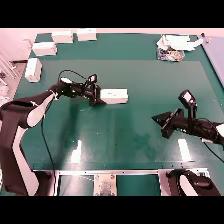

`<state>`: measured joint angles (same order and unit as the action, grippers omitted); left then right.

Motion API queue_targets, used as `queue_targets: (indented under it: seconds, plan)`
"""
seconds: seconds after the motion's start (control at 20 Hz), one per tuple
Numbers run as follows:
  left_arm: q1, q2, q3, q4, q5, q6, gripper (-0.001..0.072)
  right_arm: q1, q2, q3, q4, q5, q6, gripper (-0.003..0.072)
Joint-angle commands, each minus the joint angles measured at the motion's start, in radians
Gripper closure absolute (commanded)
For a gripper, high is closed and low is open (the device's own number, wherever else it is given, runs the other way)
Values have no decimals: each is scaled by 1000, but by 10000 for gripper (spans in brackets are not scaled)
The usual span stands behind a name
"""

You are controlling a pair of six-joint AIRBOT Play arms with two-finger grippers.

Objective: Fold the box and place the chain.

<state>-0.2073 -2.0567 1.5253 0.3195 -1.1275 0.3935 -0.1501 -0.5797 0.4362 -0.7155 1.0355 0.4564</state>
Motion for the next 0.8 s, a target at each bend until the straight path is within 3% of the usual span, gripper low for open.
queue_targets:
  seconds: [0.0, 0.3, 0.6, 0.75]
  plan:
    - [15, 15, 18, -22, 25, -40, 689, -23, 69, -47, -4, -27, 4, 678]
    - [119, 166, 28, -2, 127, -222, 693, -22, 69, -47, 0, -26, 8, 678]
    - [318, 312, 28, 3, 499, -480, 693, -22, 69, -47, 7, -26, 42, 678]
    - [400, 312, 27, 87, 594, -633, 693, -22, 69, -47, 29, -26, 41, 678]
